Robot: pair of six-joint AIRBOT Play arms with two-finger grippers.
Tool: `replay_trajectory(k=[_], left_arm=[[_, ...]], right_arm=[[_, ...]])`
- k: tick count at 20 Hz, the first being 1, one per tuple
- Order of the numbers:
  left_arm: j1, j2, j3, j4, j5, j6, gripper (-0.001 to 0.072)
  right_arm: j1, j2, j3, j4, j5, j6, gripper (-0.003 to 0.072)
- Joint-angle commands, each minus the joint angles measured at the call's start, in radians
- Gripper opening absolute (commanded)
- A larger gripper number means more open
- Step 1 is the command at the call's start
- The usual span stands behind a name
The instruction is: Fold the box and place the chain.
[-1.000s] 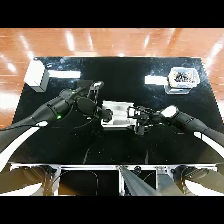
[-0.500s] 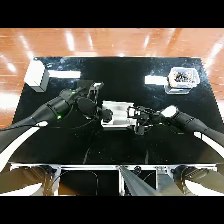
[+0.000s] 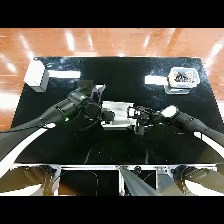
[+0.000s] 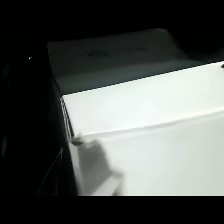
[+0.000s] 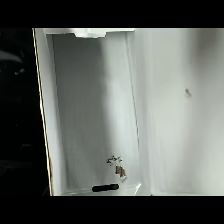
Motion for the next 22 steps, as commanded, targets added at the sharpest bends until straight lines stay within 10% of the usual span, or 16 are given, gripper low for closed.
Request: replay_trajectory(k=[1,6,22], left_arm=[[-0.058,-0.051,0.068,0.115,0.048,-0.081,0.0547],[-0.074,-0.085,0.116,0.115,0.071,-0.080,0.0264],[-0.076,-0.136,0.116,0.111,0.075,-0.085,0.0256]], right_arm=[[0.000,0.000,0.000,0.000,0.000,0.000,0.0410],[0.000,0.000,0.000,0.000,0.000,0.000,0.0411],[0.000,0.000,0.000,0.000,0.000,0.000,0.0410]])
